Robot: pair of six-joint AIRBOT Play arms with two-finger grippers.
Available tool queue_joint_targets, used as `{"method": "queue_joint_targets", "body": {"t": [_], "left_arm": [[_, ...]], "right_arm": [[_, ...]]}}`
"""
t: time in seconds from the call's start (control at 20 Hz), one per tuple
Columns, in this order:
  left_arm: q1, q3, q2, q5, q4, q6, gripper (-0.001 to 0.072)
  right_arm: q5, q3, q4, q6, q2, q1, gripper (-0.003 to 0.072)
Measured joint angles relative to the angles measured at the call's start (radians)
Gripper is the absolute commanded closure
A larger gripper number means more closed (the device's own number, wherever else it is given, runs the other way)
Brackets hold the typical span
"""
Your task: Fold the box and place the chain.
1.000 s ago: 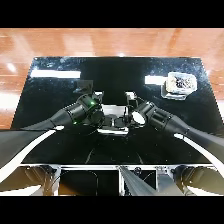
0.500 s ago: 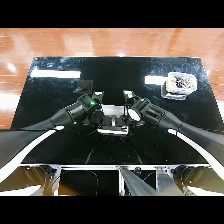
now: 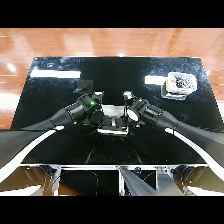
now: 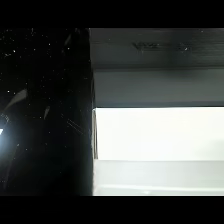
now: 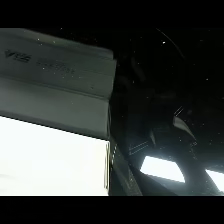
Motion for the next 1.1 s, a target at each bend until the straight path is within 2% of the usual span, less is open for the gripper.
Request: {"method": "queue_joint_targets", "body": {"t": [1.1], "left_arm": [[0.000, 0.000, 0.000, -0.002, 0.000, 0.000, 0.0690]], "right_arm": [[-0.009, 0.000, 0.001, -0.021, -0.021, 0.000, 0.0315]]}}
